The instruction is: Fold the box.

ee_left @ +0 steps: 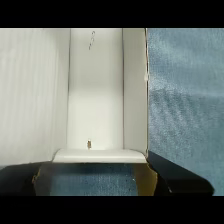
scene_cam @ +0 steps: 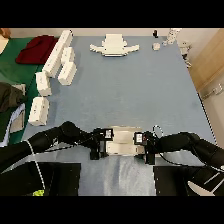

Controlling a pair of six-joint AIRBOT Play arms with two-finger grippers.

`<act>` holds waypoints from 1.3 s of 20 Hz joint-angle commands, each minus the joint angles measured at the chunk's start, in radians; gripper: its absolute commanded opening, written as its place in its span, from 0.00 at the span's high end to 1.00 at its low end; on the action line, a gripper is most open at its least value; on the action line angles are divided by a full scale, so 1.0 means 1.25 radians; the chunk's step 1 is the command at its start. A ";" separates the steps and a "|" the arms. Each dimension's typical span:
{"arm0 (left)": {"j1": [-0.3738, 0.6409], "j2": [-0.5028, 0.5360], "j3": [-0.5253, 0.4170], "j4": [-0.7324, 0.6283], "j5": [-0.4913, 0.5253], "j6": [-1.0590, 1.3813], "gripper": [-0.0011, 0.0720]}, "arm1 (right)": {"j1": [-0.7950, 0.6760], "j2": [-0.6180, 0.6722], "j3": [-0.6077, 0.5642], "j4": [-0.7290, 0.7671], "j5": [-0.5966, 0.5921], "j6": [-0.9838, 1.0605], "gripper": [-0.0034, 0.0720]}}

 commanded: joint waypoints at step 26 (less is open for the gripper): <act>-0.034 -0.005 0.004 0.026 0.000 -0.060 0.28 | 0.000 0.001 0.001 0.002 0.000 0.000 0.28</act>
